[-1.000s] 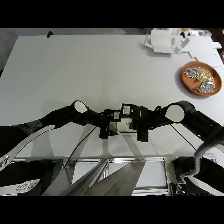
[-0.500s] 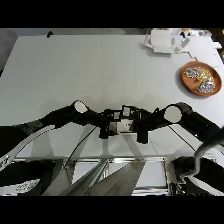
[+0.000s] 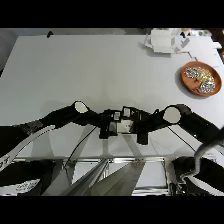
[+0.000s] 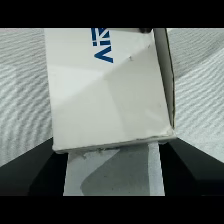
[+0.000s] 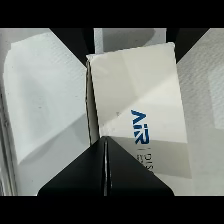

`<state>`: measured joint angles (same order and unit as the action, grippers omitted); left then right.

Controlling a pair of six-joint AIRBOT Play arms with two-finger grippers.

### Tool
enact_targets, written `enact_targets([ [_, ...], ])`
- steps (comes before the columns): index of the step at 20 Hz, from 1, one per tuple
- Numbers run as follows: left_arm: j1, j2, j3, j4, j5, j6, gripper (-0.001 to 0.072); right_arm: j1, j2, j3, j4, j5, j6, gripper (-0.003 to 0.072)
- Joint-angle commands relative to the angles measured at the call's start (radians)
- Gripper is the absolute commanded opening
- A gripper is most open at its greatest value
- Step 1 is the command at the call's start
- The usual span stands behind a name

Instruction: Fold the box and place the chain.

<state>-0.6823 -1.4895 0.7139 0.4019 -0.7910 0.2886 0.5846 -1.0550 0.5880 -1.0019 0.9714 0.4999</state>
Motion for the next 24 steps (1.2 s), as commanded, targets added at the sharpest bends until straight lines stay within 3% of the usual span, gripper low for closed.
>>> enact_targets([
  [1,0.001,0.001,0.000,-0.002,0.001,-0.001,0.0150,0.001,-0.001,-0.002,-0.003,0.004,0.000,0.0019],
  [5,0.001,0.001,0.000,-0.002,0.001,-0.001,0.0150,0.001,0.039,0.011,-0.008,-0.027,0.000,0.0019],
  [9,0.001,0.001,0.000,-0.002,0.002,-0.001,0.0150,-0.047,0.203,0.040,-0.025,-0.021,0.000,0.0019],
  [15,0.001,0.001,0.000,-0.002,0.001,-0.001,0.0150,-0.349,0.358,0.039,-0.026,0.196,-0.082,0.0041],
  [17,0.001,0.001,0.000,-0.002,0.001,-0.001,0.0150,-0.395,0.349,0.031,-0.014,0.216,-0.153,0.0235],
  [19,0.001,0.001,0.000,-0.002,0.001,-0.001,0.0150,-0.399,0.330,0.009,-0.007,0.178,-0.228,0.0606],
  [20,0.001,0.001,0.000,-0.002,0.001,-0.001,0.0150,-0.399,0.314,-0.002,-0.005,0.155,-0.262,0.0702],
  [24,0.001,0.001,0.000,-0.002,0.001,-0.001,0.0150,-0.399,0.247,-0.042,0.052,0.143,-0.427,0.0701],
])
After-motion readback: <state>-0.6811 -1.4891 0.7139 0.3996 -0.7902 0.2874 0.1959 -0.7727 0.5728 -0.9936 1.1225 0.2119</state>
